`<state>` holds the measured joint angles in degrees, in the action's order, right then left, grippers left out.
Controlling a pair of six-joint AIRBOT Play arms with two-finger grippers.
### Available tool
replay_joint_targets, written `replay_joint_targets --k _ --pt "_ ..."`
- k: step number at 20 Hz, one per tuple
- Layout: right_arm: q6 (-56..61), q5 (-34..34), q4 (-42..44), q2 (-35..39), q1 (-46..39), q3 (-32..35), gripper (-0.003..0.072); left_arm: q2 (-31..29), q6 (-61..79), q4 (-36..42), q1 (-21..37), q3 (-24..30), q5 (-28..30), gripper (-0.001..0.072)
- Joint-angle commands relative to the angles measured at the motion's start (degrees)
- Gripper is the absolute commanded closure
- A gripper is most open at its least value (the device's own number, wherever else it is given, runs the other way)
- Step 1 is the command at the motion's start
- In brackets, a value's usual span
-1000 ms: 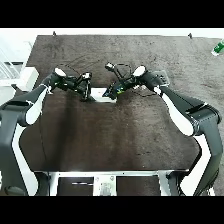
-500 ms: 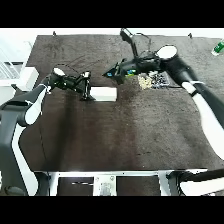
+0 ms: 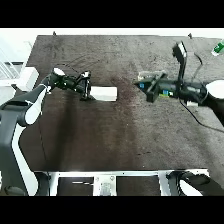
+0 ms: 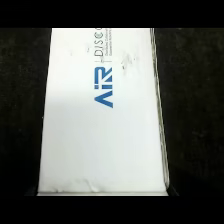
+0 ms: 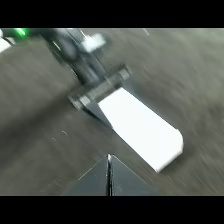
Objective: Fold the box and place the chain.
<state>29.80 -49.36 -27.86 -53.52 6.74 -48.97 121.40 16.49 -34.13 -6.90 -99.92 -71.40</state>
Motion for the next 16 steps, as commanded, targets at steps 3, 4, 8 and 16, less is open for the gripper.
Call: replay_joint_targets --k 3,4,8,16 --pt "-0.3 3.2 0.2 5.5 -3.7 7.0 0.0675 0.0 0.0 0.8 0.0 0.0 0.0 0.0219" --pt "-0.3 2.9 0.2 5.5 -3.6 7.0 0.0675 0.0 0.0 1.5 0.0 0.0 0.0 0.0219" --pt "-0.2 2.2 0.2 5.5 -3.7 7.0 0.0674 -0.5 -0.3 4.1 0.0 -0.1 1.2 0.0244" --pt "-0.2 2.2 0.2 5.5 -3.7 7.0 0.0674 -15.9 -23.5 1.7 9.0 1.7 2.5 0.0697"
